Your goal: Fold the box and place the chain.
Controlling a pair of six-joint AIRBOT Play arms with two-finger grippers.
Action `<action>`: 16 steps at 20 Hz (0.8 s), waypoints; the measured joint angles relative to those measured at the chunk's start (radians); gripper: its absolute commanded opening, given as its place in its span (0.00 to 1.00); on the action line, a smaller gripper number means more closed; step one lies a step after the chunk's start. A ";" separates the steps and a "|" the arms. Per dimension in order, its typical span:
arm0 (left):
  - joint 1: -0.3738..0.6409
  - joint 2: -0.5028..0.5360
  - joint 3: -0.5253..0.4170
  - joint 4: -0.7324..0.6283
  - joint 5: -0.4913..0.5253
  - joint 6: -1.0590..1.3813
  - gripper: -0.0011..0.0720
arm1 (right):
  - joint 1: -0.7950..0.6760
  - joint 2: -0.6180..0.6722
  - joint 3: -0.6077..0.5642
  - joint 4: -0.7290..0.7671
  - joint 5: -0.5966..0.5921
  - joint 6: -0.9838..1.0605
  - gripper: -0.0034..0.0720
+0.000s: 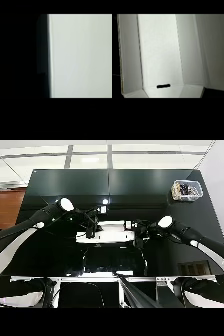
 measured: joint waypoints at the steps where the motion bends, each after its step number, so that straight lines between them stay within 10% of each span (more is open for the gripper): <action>1: 0.000 0.000 0.000 0.000 0.000 0.000 0.05 | 0.000 0.000 0.000 0.000 0.000 0.001 0.98; 16: 0.000 0.000 0.000 0.000 -0.003 0.000 0.05 | 0.013 -0.004 0.007 0.011 0.016 0.006 0.98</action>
